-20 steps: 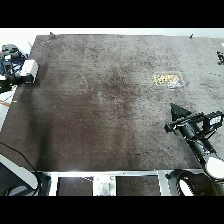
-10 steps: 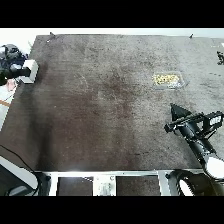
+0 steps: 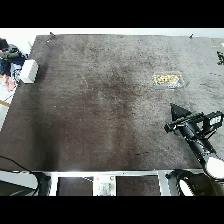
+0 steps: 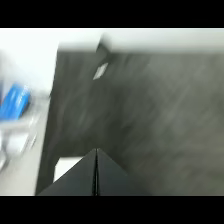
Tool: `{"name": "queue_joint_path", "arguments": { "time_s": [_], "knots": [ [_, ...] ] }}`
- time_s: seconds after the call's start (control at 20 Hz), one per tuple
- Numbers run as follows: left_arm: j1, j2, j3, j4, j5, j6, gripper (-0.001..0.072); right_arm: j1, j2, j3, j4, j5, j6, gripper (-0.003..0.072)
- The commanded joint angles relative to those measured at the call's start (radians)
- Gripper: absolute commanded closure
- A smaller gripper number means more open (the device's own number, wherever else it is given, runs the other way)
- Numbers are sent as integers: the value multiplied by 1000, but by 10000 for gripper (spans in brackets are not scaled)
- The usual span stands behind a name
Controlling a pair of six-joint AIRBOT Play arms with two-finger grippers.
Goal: Fold the box and place the chain.
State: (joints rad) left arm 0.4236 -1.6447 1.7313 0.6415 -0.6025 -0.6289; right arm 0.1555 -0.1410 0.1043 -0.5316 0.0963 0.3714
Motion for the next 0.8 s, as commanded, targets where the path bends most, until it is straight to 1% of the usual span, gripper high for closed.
{"name": "queue_joint_path", "arguments": {
  "time_s": [0.0, 0.1, 0.2, 0.3, 0.55, 0.65, 0.75],
  "knots": [
    [-5, 151, -8, -145, -45, 2, 704, 0, 0, 0, 0, 0, 0, 678],
    [-14, 240, -47, -149, -37, 10, 704, 0, 0, 0, 0, 0, 0, 678],
    [-18, 346, -130, -159, -20, 10, 704, 0, 0, 0, 0, 0, 0, 678],
    [-18, 460, -257, -227, 6, 58, 704, 0, 0, 0, 0, 0, 0, 678],
    [-18, 745, -675, -493, 99, 318, 704, 0, 0, 0, 0, 0, 0, 678],
    [-18, 833, -806, -566, 100, 419, 705, 0, 0, 0, 0, 0, 0, 678],
    [-18, 911, -917, -620, 107, 466, 704, 0, 0, 0, 0, 0, 0, 678]
  ]
}}
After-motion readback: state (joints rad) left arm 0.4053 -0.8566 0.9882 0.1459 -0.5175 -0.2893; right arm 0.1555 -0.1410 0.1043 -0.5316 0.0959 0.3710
